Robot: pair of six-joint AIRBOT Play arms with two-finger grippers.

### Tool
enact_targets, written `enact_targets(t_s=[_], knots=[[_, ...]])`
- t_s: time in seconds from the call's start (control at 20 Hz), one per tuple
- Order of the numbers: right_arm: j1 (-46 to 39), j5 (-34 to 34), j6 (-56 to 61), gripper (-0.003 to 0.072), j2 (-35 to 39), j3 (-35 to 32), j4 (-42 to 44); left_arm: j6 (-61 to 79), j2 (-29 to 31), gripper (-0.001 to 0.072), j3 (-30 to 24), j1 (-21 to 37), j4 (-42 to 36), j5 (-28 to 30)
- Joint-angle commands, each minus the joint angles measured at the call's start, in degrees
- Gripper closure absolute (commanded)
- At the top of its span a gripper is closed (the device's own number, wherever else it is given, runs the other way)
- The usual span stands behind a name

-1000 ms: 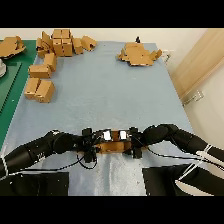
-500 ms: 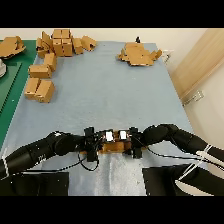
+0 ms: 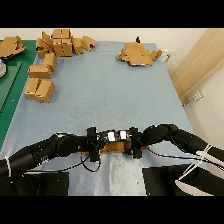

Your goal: Fold the box.

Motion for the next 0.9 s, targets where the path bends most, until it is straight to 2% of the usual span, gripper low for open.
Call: enact_targets(t_s=[0.0, 0.35, 0.45, 0.7, 0.85], knots=[[0.02, 0.00, 0.00, 0.0192, 0.00, -0.04, 0.02, 0.00, -0.98, 0.0697, 0.04, -0.07, -0.92, 0.52], [0.02, 0.00, 0.00, 0.0192, 0.00, -0.04, 0.02, -0.15, -1.62, 0.0698, 0.04, -0.04, -1.57, 1.03], [0.02, 0.00, 0.00, 0.0192, 0.00, -0.04, 0.02, -0.15, -1.22, 0.0698, 0.07, 0.48, 0.44, 1.60], [0.02, 0.00, 0.00, 0.0191, 0.02, -0.04, 0.02, -0.20, 0.17, 0.0697, 0.04, 2.93, 1.07, -2.82], [0.02, 0.00, 0.00, 0.0192, 0.02, -0.04, 0.02, -0.24, 0.20, 0.0697, 0.04, 3.17, 2.45, -3.45]])
